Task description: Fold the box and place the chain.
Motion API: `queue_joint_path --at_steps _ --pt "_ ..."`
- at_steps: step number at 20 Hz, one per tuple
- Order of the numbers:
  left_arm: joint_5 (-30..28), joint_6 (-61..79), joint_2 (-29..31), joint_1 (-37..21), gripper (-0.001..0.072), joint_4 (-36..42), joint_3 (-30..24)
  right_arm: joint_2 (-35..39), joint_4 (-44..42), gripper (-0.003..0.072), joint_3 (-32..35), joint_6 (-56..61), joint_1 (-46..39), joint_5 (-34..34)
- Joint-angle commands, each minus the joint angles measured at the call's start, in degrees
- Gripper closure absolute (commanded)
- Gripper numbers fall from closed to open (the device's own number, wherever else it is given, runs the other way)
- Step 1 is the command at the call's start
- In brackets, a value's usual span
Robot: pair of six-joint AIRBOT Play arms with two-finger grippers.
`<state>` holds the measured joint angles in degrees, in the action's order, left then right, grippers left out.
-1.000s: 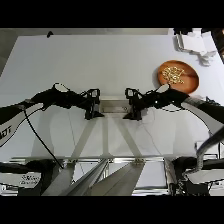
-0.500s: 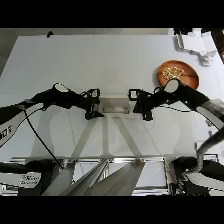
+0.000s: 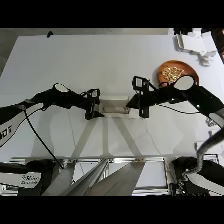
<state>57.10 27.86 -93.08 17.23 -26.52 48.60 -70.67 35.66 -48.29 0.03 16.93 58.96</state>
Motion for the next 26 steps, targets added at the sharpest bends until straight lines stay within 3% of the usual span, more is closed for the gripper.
queue_joint_path --at_steps 1,4,8,11,14,16,18,21,23,26 --pt "0.1 0.0 0.0 0.0 0.0561 0.0 0.0 -3.6 -14.0 0.0681 0.0 0.1 0.0 -6.4" --pt "0.1 0.0 0.0 0.0 0.0561 0.0 0.0 -9.6 -21.5 0.0681 0.0 0.2 0.0 -14.4" --pt "0.1 0.0 0.0 0.0 0.0561 0.0 0.0 -14.8 -22.7 0.0681 0.0 0.2 0.0 -23.1" --pt "0.1 0.0 0.0 0.0 0.0561 0.0 0.0 -15.6 -22.5 0.068 0.0 0.2 0.0 -22.1" --pt "0.1 0.0 0.0 0.0 0.0561 0.0 0.0 -12.1 -21.5 0.0677 0.0 0.2 0.0 -16.4" --pt "0.1 0.0 0.0 0.0 0.0561 0.0 0.0 -7.4 -15.5 0.0676 0.0 0.2 0.0 -13.9" --pt "0.1 0.0 0.0 0.0 0.0561 0.0 0.0 -3.2 -2.6 0.0672 0.0 2.3 0.0 -11.1" --pt "0.1 0.0 0.0 0.0 0.0561 0.0 0.0 0.4 19.8 0.0489 0.0 15.6 0.0 -7.1" --pt "0.1 0.0 0.0 0.0 0.0561 0.0 0.0 0.8 30.6 0.0489 0.0 20.9 0.0 -4.0" --pt "0.1 0.0 0.0 0.0 0.0561 0.0 0.0 -0.6 32.0 0.048 0.2 20.7 0.3 -4.7"
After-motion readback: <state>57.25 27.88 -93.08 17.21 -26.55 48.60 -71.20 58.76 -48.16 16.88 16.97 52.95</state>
